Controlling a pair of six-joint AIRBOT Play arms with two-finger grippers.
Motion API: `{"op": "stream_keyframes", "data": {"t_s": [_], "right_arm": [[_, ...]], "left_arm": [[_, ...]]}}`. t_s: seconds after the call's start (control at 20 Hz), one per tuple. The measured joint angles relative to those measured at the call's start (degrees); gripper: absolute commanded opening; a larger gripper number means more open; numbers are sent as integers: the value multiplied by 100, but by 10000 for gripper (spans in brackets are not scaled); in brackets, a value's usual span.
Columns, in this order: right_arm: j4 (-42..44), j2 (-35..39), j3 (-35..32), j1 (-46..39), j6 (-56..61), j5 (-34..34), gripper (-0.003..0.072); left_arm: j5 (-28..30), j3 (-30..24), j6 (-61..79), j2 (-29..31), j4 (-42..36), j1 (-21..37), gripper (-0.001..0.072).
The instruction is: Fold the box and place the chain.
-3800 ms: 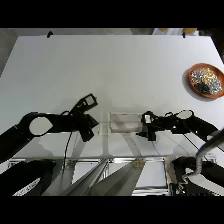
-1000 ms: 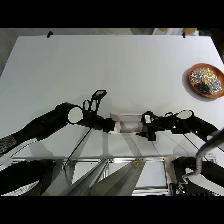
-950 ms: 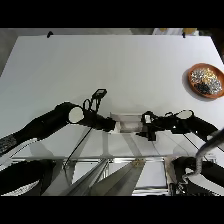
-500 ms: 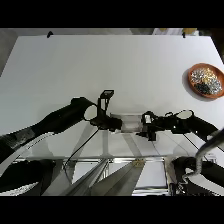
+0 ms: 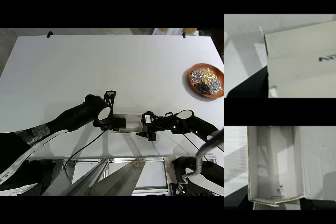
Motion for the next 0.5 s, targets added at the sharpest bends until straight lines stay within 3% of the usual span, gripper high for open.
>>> {"op": "stream_keyframes", "data": {"t_s": [0.5], "right_arm": [[0,0,0,2,-4,2,409]], "left_arm": [[-31,90,-564,-457,415,-181,260]]}}
